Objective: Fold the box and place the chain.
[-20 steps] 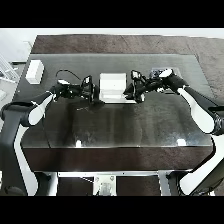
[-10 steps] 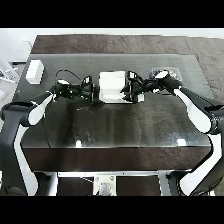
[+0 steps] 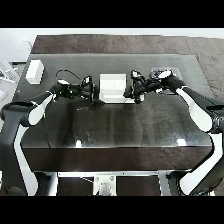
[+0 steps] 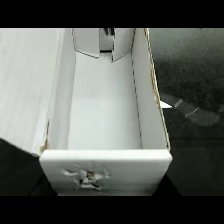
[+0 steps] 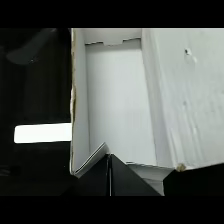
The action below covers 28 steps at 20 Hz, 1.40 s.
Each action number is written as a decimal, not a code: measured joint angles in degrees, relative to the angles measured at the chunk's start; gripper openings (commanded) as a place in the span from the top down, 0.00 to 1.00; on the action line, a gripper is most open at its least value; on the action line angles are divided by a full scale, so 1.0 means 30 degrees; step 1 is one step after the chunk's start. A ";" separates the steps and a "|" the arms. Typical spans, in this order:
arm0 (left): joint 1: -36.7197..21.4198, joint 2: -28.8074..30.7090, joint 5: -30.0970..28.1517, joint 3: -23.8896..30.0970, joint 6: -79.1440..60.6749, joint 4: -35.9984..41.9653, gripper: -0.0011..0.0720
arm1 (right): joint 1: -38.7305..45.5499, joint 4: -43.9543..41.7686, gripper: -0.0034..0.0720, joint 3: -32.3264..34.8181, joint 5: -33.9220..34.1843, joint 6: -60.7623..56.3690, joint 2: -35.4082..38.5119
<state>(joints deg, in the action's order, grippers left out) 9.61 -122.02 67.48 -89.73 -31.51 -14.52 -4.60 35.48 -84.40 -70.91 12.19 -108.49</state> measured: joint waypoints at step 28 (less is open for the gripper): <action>0.0007 0.0000 0.0007 0.0000 -0.0007 0.0000 0.32 | 0.5093 0.1865 0.96 0.2863 0.1931 -2.1391 0.2499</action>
<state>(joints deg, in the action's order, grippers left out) 9.63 -122.02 67.51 -89.73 -31.53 -14.52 10.68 41.08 -75.81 -65.12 -51.99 -100.99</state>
